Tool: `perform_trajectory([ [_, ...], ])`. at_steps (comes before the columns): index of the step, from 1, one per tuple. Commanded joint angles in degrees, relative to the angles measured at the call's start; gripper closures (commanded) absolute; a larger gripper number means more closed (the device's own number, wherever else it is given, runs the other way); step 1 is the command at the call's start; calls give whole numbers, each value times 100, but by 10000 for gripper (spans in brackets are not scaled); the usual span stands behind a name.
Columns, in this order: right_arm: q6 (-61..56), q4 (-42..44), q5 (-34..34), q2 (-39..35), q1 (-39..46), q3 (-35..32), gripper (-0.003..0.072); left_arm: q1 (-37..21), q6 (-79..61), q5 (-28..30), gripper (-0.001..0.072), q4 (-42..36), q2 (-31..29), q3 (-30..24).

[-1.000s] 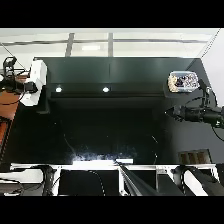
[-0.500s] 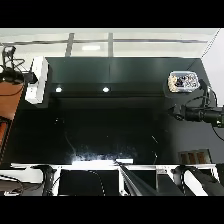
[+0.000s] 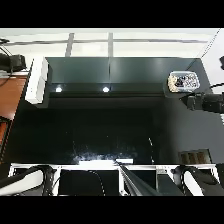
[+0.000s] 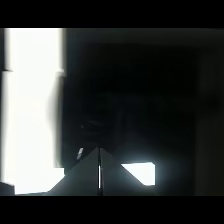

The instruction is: Fold the box and place the chain.

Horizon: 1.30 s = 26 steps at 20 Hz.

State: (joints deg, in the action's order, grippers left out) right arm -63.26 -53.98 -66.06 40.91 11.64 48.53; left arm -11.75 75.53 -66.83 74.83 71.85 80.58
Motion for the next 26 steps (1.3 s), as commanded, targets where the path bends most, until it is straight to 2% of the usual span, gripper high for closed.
perform_trajectory([
  [1,-13,-520,1222,-503,-463,-160,674,811,-472,909,686,-706,-1635,-1661],
  [3,-13,-632,2201,-492,-597,-708,674,1432,-470,2076,685,-573,-2717,-3106],
  [5,-11,-662,3189,-479,-603,-1419,673,1762,-463,2865,685,-433,-3541,-4312],
  [6,-11,-743,3480,-461,-605,-1696,673,1775,-463,3067,685,-435,-3853,-4752],
  [8,-13,-780,3296,-461,-605,-1871,672,1770,-466,3217,684,-372,-4262,-5219],
  [11,-13,-758,2918,-461,-605,-1869,672,1773,-463,3016,683,-374,-4527,-5364],
  [26,-13,-761,2905,-461,-605,-1869,672,1773,-463,3049,683,-372,-4533,-5362],
])
